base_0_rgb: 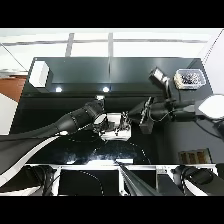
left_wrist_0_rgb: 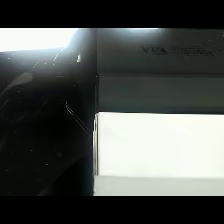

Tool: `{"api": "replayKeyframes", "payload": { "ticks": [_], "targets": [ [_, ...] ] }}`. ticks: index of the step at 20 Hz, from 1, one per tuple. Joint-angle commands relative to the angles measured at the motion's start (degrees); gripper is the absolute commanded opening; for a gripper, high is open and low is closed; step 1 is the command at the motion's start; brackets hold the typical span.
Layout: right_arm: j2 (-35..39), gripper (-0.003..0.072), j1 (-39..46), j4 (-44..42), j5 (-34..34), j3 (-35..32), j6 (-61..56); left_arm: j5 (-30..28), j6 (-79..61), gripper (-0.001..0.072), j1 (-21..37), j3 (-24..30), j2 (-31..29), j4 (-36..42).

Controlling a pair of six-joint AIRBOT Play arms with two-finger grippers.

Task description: Fold the box and place the chain.

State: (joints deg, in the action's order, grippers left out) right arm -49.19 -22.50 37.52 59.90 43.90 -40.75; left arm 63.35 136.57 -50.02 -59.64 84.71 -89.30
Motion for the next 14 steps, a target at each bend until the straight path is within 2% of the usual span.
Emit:
{"api": "replayKeyframes", "payload": {
  "ticks": [1, 5, 6, 7, 8, 11, 14],
  "targets": [
    [-0.02, 0.0038, -0.02, -0.81, -5.29, -7.39, -0.35, -0.09, -0.02, 0.0035, 0.07, 0.0, 0.0, 0.0],
    [-0.02, 0.0039, -0.13, -4.59, -9.99, -9.88, -0.35, -0.09, -0.02, 0.0035, 0.07, 0.0, 0.0, -0.02],
    [-0.02, 0.0174, -0.13, -4.85, -9.99, -9.86, -0.42, -0.11, -0.02, 0.0035, 0.07, 0.0, 0.0, -0.02],
    [0.0, 0.0427, -0.02, -4.31, -9.99, -9.86, -1.01, -0.11, -0.04, 0.0035, 0.07, 0.0, 0.0, -0.02],
    [0.02, 0.0492, 0.76, -3.3, -9.57, -9.86, -1.88, -0.09, -0.02, 0.0035, 0.07, 0.0, 0.0, -0.02],
    [0.02, 0.0491, 6.14, 3.43, -6.84, -9.86, -1.95, -0.09, -0.02, 0.0035, 0.07, 0.0, 0.0, -0.02],
    [-0.02, 0.0492, 8.79, 17.49, -7.58, -10.51, -1.86, -0.11, -0.02, 0.0035, 0.07, 0.0, 0.0, -0.02]
  ]
}}
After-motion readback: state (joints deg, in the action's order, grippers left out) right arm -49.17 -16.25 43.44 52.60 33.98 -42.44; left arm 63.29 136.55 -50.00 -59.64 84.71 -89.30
